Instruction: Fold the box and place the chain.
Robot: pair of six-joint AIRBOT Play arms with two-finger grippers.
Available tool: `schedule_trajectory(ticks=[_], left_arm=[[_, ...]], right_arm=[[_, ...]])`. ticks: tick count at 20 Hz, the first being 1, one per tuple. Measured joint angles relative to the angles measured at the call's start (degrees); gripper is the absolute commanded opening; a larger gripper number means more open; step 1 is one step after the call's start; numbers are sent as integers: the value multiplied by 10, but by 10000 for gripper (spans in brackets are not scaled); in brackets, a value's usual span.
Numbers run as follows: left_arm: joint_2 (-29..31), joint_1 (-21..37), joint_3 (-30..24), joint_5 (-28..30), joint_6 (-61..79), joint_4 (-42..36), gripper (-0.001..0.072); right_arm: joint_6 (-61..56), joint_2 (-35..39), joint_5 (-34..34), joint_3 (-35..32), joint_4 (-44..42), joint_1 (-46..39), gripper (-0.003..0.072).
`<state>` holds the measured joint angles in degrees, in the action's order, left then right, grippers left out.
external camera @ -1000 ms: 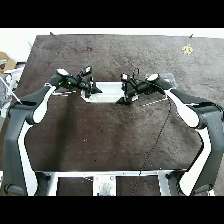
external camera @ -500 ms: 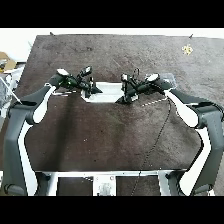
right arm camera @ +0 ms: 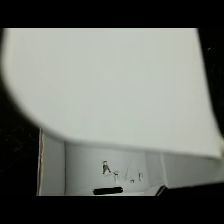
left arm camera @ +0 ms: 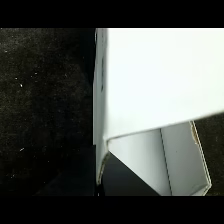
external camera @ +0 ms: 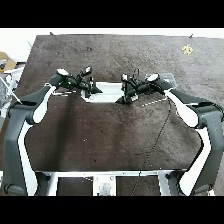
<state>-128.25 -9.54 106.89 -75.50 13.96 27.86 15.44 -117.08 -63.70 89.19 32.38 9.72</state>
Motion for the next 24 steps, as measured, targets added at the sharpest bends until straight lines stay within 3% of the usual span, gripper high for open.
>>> schedule_trajectory(ticks=[14, 15, 16, 24], left_arm=[[0, 0, 0, 0, 0, 0, 13], [0, 0, 0, 0, 0, 0, 98], [0, 0, 0, 1, 0, 11, 287], [6, 3, 6, -21, -13, -17, 311]], right_arm=[[0, 0, 0, 0, 0, 0, 438], [0, 0, 0, 0, 0, 0, 438], [0, 0, 0, 0, 0, 0, 438], [0, 0, 1, 0, -1, 0, 438]])
